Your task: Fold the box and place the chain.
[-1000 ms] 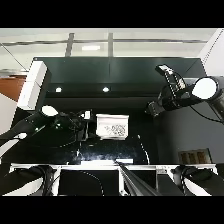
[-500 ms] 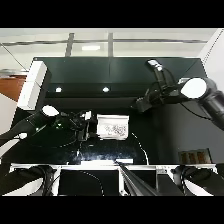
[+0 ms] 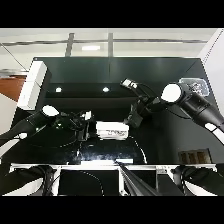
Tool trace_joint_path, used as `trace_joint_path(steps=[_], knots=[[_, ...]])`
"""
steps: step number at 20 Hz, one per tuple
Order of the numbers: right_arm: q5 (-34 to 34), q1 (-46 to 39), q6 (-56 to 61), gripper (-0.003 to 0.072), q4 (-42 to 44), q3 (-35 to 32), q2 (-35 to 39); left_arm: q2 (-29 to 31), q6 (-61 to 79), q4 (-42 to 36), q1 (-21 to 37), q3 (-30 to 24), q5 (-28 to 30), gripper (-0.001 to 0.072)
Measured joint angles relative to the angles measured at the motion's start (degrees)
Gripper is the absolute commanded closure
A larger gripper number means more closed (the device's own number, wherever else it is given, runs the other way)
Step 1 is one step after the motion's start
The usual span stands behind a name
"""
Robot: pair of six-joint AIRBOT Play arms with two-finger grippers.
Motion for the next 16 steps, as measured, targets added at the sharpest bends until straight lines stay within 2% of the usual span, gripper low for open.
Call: trace_joint_path(steps=[4,8,9,10,14,16], knots=[[1.75,-0.26,-5.38,-0.0016,0.90,-0.59,2.21,0.00,0.02,0.00,-0.02,0.00,0.00,0.0227],[-4.37,-0.22,-14.49,-0.0013,6.45,-5.49,2.91,0.00,0.00,0.31,-0.50,0.00,0.17,0.0227],[-6.32,-0.07,-16.96,0.0073,7.93,-6.84,2.99,0.00,0.00,0.46,-0.63,0.00,0.20,0.0227],[-7.63,0.02,-18.73,0.0100,8.70,-7.89,3.04,0.02,0.00,0.52,-0.76,0.00,0.22,0.0227],[-10.43,0.28,-22.80,0.0102,10.69,-10.34,3.15,0.02,-0.02,1.09,-0.98,0.00,0.22,0.0227],[-10.95,0.37,-23.74,0.0227,11.08,-10.84,3.15,0.02,-0.02,1.16,-1.05,0.00,0.24,0.0227]])
